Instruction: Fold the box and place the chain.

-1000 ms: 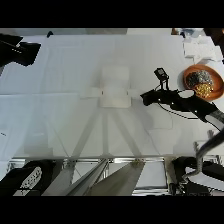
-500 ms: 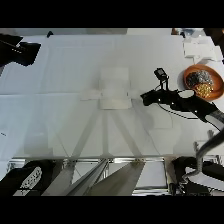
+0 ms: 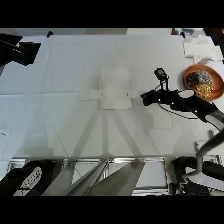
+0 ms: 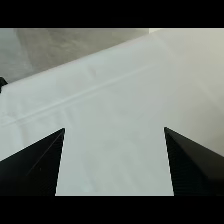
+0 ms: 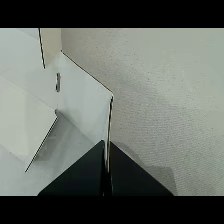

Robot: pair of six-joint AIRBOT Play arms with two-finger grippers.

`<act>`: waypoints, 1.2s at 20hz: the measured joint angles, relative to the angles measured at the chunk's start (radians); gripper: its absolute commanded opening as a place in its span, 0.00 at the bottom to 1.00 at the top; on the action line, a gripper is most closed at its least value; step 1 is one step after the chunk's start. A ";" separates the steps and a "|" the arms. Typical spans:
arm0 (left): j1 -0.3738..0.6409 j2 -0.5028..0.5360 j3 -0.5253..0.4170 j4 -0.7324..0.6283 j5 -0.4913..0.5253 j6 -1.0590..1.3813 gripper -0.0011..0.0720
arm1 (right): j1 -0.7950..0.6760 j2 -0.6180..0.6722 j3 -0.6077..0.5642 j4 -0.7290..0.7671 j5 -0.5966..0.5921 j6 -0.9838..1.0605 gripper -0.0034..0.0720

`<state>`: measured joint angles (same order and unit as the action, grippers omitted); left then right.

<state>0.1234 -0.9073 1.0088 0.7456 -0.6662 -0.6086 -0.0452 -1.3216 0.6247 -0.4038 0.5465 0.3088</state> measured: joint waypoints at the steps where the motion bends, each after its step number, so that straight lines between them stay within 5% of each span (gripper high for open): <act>1: 0.000 0.000 0.000 -0.018 -0.003 -0.001 0.97 | 0.000 0.000 0.000 0.000 0.000 0.000 0.06; 11: -0.013 -0.095 0.032 -0.178 -0.059 0.003 0.96 | 0.000 0.000 0.000 0.000 0.000 0.000 0.06; 14: -0.052 -0.240 0.139 -0.180 -0.163 0.003 0.88 | 0.000 0.000 0.000 0.000 0.000 0.000 0.06; 24: -0.205 -0.791 0.569 -0.035 -0.609 -0.090 0.97 | 0.000 0.000 0.000 0.000 0.000 0.000 0.06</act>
<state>-0.0818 -1.6981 1.5776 0.7105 -1.2755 -0.6987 -0.0452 -1.3216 0.6247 -0.4038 0.5461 0.3088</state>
